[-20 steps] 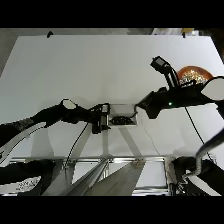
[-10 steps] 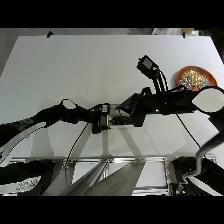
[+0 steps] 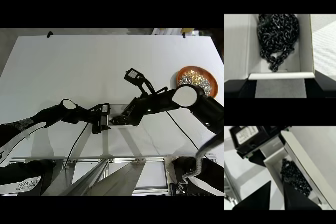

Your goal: Fold the box and place the chain.

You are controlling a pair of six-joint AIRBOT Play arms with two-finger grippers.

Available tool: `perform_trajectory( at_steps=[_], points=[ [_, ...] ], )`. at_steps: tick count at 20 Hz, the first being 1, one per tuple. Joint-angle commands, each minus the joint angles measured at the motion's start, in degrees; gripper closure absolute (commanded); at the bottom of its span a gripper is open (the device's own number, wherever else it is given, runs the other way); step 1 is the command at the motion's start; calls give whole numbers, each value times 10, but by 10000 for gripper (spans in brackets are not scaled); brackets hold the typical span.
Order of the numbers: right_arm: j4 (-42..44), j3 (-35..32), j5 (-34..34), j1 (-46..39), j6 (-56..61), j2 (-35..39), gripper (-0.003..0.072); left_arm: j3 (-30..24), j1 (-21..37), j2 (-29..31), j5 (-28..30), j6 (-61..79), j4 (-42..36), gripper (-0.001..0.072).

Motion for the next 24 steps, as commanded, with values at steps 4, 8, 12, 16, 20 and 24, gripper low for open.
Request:
perform_trajectory(
  at_steps=[4,8,12,16,20,24],
  points=[
    [-78,77,30,-7,-16,-26,495,0,0,0,0,0,0,456],
    [-124,117,-17,-27,-47,-52,655,0,0,0,0,0,0,456],
    [-124,117,-34,-12,-45,-121,671,0,0,0,0,0,0,456],
    [-123,116,-5,39,-57,-147,671,0,0,0,0,0,0,456],
    [-121,105,20,71,-89,-133,670,0,0,0,0,0,0,456],
    [-122,51,18,89,-139,-104,618,0,0,0,0,0,0,456]
  ],
)
